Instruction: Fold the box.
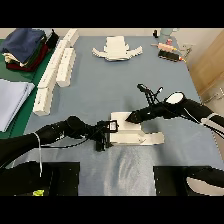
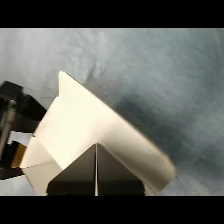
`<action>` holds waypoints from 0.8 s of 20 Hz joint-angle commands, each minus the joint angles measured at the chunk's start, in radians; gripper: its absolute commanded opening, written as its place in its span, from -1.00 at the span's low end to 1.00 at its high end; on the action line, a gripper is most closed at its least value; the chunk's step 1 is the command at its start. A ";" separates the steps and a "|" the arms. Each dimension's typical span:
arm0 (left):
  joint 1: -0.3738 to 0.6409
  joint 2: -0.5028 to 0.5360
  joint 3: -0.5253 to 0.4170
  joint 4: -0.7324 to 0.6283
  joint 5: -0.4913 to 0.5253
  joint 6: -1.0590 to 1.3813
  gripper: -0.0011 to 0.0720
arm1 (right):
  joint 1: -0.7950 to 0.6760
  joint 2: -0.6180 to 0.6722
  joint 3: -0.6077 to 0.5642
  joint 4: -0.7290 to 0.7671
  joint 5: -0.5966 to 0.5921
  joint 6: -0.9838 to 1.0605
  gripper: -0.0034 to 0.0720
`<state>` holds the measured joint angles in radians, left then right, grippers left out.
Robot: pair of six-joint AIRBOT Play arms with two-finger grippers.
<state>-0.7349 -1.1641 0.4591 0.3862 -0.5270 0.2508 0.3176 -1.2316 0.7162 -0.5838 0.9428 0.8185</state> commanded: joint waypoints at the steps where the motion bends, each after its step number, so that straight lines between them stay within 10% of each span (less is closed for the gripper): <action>1: -0.001 0.000 0.001 -0.001 0.000 -0.001 0.13 | 0.000 0.111 0.017 -0.005 0.052 0.000 -0.90; 8: -0.001 0.000 0.001 -0.001 0.001 -0.001 0.13 | 0.000 0.431 0.011 -0.278 0.255 0.000 -0.85; 10: -0.001 0.000 0.001 -0.001 0.001 -0.001 0.13 | 0.001 0.490 -0.009 -0.382 0.350 0.000 -0.04; 13: -0.001 0.000 0.001 -0.001 0.001 -0.001 0.13 | 0.001 0.548 -0.098 -0.522 0.407 -0.063 0.42; 16: -0.001 0.000 0.001 -0.001 0.000 -0.001 0.13 | 0.001 0.558 -0.222 -0.586 0.282 -0.283 0.42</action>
<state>-0.7349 -1.1641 0.4591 0.3855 -0.5266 0.2501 0.3176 -0.7033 0.5823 -1.0679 1.2835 0.7013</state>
